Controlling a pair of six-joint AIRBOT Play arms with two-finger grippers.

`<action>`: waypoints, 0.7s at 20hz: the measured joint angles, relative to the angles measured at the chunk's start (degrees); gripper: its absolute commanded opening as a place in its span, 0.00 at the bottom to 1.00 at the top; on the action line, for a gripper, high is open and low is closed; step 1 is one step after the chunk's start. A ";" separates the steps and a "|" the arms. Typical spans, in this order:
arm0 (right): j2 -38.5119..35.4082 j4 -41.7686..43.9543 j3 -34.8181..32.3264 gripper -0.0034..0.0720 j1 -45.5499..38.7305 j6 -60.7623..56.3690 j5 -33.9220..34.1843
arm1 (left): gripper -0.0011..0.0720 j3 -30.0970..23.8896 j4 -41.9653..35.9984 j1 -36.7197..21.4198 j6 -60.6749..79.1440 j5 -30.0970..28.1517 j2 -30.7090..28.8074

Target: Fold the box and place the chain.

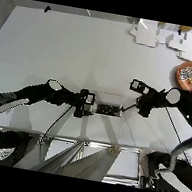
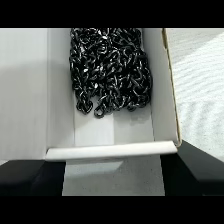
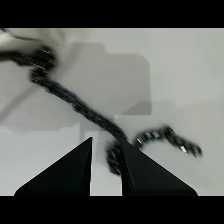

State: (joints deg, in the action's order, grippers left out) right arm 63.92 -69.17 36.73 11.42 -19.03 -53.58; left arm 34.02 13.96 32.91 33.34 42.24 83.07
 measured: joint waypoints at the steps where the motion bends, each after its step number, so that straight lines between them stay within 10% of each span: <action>1: -0.02 1.77 -0.46 0.31 0.11 2.95 -0.39 | 0.30 0.00 0.00 0.00 0.00 0.00 0.00; 14: 1.46 9.75 -5.25 0.28 1.84 16.11 6.21 | 0.30 0.00 -0.02 0.00 -0.02 0.00 0.00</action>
State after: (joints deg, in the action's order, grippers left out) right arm 65.39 -59.42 31.48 13.26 -2.92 -47.37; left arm 34.02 13.93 32.91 33.32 42.24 83.07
